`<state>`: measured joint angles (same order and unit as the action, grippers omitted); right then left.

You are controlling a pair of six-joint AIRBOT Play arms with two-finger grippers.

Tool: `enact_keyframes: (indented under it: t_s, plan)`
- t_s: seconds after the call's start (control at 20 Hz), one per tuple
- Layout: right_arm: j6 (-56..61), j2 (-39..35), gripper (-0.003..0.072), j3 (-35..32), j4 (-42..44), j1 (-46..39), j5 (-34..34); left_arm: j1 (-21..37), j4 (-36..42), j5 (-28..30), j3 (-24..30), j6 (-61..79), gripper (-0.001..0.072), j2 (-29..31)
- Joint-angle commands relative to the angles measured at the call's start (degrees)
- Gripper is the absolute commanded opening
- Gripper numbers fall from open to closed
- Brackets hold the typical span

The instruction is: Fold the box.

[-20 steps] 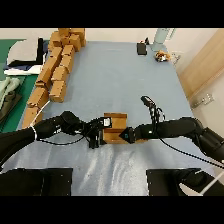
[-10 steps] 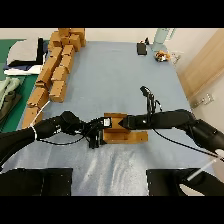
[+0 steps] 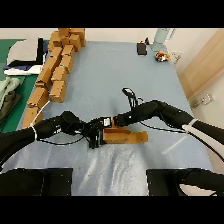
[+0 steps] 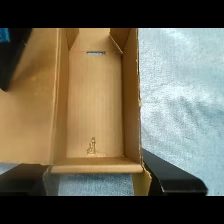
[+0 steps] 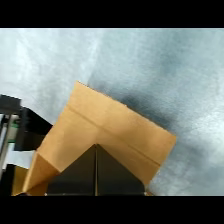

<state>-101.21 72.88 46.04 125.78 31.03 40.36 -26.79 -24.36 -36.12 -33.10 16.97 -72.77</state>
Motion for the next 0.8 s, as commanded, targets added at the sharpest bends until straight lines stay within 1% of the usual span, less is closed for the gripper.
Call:
enact_keyframes:
  t_s: [0.0,0.1,0.3,0.4,0.5,0.6,0.65,0.75]
  plan:
    - [-3.21,3.61,0.0006,0.79,-1.95,0.04,0.59,-0.02,-0.07,-0.02,0.00,0.13,0.0527,-0.04]
    - [-3.87,3.98,0.0006,0.79,-1.97,0.07,0.46,-0.02,-0.07,-0.02,0.00,0.13,0.0527,-0.04]
    - [-4.00,3.78,0.0006,1.46,-2.78,0.02,-2.40,-0.02,-0.07,-0.02,0.00,0.13,0.0527,-0.04]
    - [-4.50,2.29,0.0005,2.80,-4.70,0.02,-2.34,-0.02,-0.07,-0.02,0.00,0.13,0.0526,-0.04]
    - [-4.33,-1.36,0.0005,3.78,-7.74,0.00,-1.70,-0.02,-0.07,-0.02,0.00,0.13,0.0527,-0.04]
    - [-3.61,-6.32,0.0005,3.89,-12.76,0.00,1.27,-0.02,-0.07,0.00,0.00,0.13,0.0527,-0.04]
    - [-1.73,-8.63,0.0005,3.87,-16.37,0.00,4.57,-0.02,-0.07,-0.02,0.00,0.13,0.0527,-0.04]
    - [0.28,-12.94,0.0005,3.63,-22.38,0.02,13.84,-0.02,-0.07,-0.02,0.00,0.13,0.0527,-0.04]
